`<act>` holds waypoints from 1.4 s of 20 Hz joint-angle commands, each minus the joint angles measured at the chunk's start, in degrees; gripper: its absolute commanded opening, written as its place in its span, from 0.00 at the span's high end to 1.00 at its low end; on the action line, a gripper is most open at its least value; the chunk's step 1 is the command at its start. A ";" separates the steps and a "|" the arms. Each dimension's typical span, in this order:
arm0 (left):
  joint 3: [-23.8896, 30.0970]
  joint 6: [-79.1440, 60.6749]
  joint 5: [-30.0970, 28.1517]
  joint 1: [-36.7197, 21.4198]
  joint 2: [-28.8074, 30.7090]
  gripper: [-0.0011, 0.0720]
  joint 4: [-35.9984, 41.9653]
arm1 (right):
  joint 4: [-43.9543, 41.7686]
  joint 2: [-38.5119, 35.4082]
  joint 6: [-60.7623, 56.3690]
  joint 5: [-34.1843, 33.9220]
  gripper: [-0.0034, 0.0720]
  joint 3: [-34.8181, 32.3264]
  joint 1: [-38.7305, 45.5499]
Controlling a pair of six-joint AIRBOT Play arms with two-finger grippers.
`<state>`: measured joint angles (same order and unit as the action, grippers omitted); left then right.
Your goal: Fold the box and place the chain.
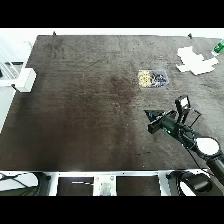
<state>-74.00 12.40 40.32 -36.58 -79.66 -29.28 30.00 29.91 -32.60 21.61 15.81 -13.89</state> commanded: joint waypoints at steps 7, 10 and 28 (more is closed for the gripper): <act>23.08 -10.91 2.84 -0.52 34.34 0.96 12.94 | 0.04 -7.67 -1.51 -10.16 0.94 0.31 0.04; 40.70 -13.11 -4.09 -0.55 50.12 0.96 13.35 | 0.04 -9.33 -1.51 -10.23 0.94 -0.74 0.04; 70.03 -3.43 -16.83 1.18 79.06 0.96 14.49 | 1.07 -16.76 -1.46 -16.04 0.94 -2.08 0.02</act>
<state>-4.99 8.43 25.98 -35.70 -0.95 -14.74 31.00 13.32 -34.06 5.72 14.04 -13.89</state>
